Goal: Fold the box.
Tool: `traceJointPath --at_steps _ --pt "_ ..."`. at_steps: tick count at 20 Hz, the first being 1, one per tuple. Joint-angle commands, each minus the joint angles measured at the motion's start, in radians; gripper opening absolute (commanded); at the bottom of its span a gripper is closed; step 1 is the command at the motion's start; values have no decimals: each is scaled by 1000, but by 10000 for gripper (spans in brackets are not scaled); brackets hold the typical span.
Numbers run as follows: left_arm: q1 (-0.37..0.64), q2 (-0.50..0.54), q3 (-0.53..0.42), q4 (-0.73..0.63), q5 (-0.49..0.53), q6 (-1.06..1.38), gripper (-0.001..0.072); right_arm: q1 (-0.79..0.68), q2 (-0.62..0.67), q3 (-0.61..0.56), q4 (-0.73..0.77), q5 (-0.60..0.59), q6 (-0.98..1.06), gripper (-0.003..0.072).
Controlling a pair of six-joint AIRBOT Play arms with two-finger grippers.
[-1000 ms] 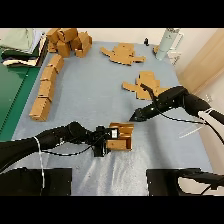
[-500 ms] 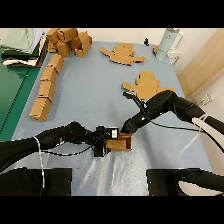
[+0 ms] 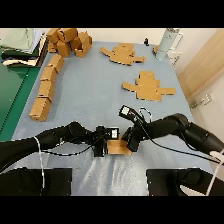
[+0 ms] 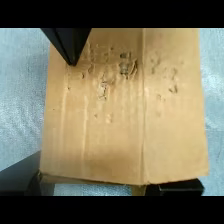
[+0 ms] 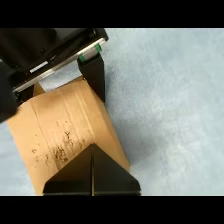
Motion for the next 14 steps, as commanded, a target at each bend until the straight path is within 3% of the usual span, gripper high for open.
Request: traceJointPath --at_steps 1,8,11,13,14 --pt "0 0 0 0 0 0 603 90 53 -57 -95 139 28 5" --pt "0 0 0 0 0 0 603 258 97 -69 -303 231 60 5" --pt "0 0 0 0 0 0 603 336 138 -92 -345 212 101 8" --pt "0 0 0 0 0 0 603 348 147 -93 -344 174 113 103" --pt "0 0 0 0 0 0 603 348 148 -93 -343 164 113 204"
